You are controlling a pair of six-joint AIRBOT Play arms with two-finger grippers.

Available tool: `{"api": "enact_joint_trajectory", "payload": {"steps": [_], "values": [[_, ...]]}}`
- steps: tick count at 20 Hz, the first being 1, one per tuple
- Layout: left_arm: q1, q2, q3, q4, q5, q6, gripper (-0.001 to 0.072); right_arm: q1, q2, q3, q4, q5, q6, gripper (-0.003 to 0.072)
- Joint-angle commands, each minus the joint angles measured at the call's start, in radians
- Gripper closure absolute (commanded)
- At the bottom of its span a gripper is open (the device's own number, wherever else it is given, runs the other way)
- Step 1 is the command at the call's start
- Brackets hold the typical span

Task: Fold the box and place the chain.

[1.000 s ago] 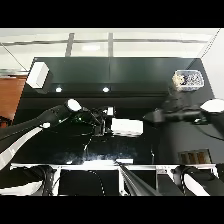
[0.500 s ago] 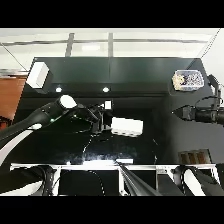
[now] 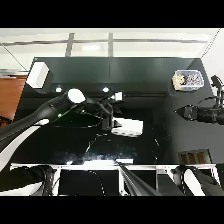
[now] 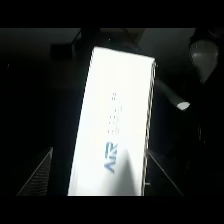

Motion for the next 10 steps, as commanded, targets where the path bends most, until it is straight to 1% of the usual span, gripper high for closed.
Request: {"api": "enact_joint_trajectory", "payload": {"steps": [1, 3, 6, 7, 10], "values": [[-0.047, -0.074, 0.072, -0.005, 0.014, -0.025, -0.0005, -0.001, 0.001, -0.004, -0.001, -0.009, 0.000, 0.0675], [-0.068, -0.096, 0.089, -0.004, 0.036, -0.024, -0.0005, 0.000, 0.001, -0.004, -0.001, -0.014, 0.000, 0.0675], [-0.086, -0.140, 0.111, -0.003, 0.007, -0.039, -0.0005, 0.001, 0.001, -0.004, -0.002, -0.025, 0.000, 0.0675], [-0.089, -0.149, 0.116, -0.001, 0.006, -0.077, -0.0005, 0.001, 0.001, -0.004, -0.002, -0.028, 0.000, 0.0675], [-0.091, -0.150, 0.117, 0.021, -0.020, -0.107, -0.0005, 0.001, 0.001, -0.004, -0.002, -0.031, 0.000, 0.0675]]}}
